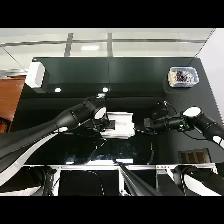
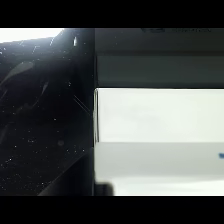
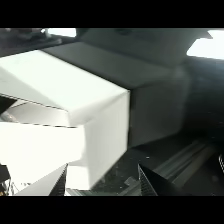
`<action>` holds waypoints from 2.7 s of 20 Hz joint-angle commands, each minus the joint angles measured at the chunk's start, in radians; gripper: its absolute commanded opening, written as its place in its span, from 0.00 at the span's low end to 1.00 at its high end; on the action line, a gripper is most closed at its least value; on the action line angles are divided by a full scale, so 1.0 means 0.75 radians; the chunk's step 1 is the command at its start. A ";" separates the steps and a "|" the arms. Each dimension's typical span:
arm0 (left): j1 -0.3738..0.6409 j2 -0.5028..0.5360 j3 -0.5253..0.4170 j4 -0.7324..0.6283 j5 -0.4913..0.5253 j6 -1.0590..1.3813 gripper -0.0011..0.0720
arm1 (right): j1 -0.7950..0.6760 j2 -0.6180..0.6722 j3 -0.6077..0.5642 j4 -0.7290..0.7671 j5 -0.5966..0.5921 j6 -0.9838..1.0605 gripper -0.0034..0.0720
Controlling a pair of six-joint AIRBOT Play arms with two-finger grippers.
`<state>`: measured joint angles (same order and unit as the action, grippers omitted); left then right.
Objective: Fold the box and place the chain.
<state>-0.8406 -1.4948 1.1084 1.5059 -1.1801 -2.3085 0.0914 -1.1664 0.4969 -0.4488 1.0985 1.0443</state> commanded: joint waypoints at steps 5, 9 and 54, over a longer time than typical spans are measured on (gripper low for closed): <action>-0.001 0.001 0.000 0.000 -0.004 0.001 0.05 | 0.145 0.000 0.064 0.003 -0.053 0.049 0.63; -0.001 0.001 0.000 0.001 -0.004 0.002 0.05 | 0.208 0.000 0.067 -0.032 -0.104 0.101 0.53; -0.001 0.001 0.000 0.001 -0.004 0.001 0.05 | 0.920 -0.342 0.661 -1.392 -0.014 1.651 0.40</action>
<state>-0.8406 -1.4948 1.1084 1.5059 -1.1816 -2.3077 0.7647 -1.3956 0.9718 -1.4502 1.0512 2.2143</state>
